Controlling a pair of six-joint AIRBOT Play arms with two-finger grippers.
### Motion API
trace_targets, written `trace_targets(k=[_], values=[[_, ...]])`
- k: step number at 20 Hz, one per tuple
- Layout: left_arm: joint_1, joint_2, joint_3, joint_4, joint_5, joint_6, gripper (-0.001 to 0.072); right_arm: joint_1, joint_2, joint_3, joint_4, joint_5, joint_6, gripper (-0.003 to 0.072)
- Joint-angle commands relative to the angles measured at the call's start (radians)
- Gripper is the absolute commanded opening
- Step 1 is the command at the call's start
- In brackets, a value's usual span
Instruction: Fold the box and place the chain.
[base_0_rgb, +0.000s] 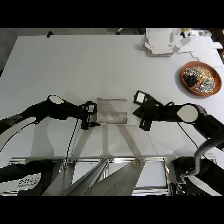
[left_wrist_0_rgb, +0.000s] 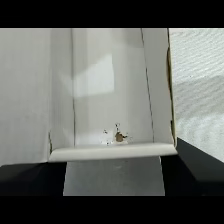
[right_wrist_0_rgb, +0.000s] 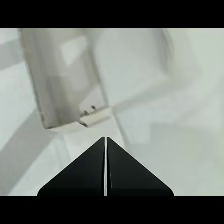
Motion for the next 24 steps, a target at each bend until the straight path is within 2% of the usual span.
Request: trace_targets(k=[1,5,8,13,17,24], values=[[0.001,0.0,0.0,0.0,0.0,-0.001,0.0032,-0.089,0.091,0.0,-0.175,0.021,0.468,0.0017],[0.001,0.0,0.0,0.0,0.0,0.0,0.0032,-0.193,0.093,0.0,-0.335,0.088,0.771,0.0017],[0.001,0.0,0.0,0.0,0.0,0.0,0.0032,-0.232,0.072,-0.015,-0.316,0.111,0.853,0.0017],[0.001,0.001,0.0,0.0,0.0,0.0,0.0032,-0.233,-0.096,-0.072,-0.12,0.046,0.84,0.0017],[0.001,0.0,0.0,0.0,0.0,0.0,0.0032,-0.227,-0.229,-0.072,0.058,0.031,0.733,0.0016],[0.001,0.001,0.0,0.0,0.0,-0.001,0.0032,-0.166,-0.294,-0.072,0.27,0.019,0.643,0.0016]])
